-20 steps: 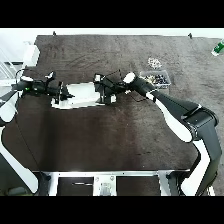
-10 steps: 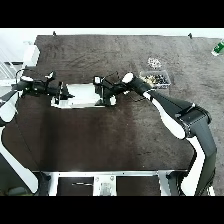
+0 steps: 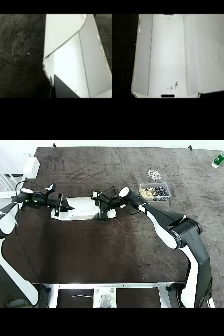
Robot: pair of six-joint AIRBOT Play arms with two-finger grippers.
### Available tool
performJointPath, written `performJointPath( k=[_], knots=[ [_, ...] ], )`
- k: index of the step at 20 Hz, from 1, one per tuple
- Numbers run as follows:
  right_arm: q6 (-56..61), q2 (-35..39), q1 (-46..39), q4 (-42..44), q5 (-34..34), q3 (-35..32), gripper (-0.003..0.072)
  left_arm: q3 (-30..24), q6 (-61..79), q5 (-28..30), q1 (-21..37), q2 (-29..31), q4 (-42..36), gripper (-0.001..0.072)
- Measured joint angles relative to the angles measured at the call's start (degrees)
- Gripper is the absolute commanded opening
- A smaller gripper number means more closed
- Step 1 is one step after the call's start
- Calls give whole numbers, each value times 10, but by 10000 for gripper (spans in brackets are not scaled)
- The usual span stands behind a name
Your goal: Fold the box and place the chain.
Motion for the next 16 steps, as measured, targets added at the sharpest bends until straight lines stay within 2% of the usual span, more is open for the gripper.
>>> performJointPath(
  k=[9,16],
  knots=[
    [-29,-22,-16,66,24,3,693,0,0,1,0,0,0,20],
    [-32,-33,-20,81,32,7,692,0,0,1,0,0,0,20]
  ],
)
